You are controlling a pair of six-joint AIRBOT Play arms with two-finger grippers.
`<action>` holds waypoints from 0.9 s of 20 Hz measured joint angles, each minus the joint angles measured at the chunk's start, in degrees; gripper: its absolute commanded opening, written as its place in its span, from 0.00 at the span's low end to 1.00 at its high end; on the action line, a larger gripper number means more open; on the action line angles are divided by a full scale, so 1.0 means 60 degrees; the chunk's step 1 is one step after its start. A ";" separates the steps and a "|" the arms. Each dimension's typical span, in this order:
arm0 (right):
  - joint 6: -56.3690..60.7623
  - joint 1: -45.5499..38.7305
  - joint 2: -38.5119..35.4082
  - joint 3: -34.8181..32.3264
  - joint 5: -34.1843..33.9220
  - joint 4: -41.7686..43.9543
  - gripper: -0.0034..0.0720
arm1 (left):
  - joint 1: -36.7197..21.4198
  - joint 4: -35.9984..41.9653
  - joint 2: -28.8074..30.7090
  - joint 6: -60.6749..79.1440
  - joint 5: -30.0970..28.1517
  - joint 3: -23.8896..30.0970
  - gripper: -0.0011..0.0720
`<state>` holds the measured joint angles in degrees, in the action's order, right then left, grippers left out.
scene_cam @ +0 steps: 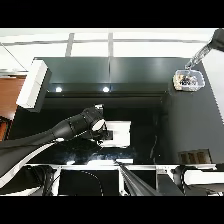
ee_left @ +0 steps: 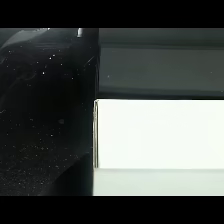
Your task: Fold the box and place the chain.
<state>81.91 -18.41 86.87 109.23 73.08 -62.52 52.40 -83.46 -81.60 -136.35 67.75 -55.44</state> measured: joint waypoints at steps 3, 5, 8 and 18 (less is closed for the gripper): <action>-0.0259 0.0007 -0.1239 -0.0557 0.0117 0.1035 0.05 | 0.0000 0.0000 0.0000 0.0000 0.0004 0.0000 0.06; -0.0353 0.0022 -0.2029 -0.1020 0.0226 0.1657 0.05 | 0.0004 0.0000 0.0000 0.0000 0.0004 0.0000 0.06; -0.0404 0.0270 -0.3300 -0.1960 0.0342 0.2218 0.05 | 0.0004 0.0000 0.0000 0.0004 0.0000 0.0000 0.06; -0.0138 0.2779 -0.5956 -0.4477 0.2393 0.2488 0.05 | 0.0000 -0.0007 0.0000 0.0004 -0.0015 0.0000 0.06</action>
